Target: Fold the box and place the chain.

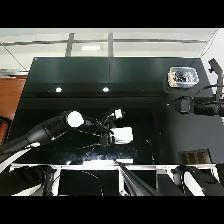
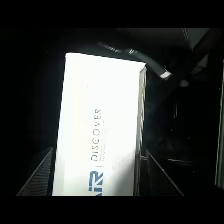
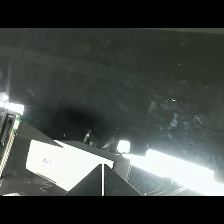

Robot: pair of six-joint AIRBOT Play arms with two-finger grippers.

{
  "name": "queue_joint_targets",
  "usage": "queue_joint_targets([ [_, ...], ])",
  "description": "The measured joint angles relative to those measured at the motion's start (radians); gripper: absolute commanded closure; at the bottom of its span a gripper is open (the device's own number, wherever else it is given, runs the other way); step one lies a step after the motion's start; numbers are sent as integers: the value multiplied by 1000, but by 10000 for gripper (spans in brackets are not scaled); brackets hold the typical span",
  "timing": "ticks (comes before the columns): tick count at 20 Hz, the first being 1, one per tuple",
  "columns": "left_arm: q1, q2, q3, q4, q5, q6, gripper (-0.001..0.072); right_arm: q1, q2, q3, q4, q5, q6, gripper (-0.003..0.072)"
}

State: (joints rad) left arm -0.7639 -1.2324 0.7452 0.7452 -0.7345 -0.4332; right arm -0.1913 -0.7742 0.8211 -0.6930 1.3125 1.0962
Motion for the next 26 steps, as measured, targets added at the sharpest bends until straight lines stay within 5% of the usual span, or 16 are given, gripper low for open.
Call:
queue_joint_targets([
  [26, -106, -87, 2, 108, 112, -11, -5, 0, 0, -2, 0, 0, 0, 670],
])
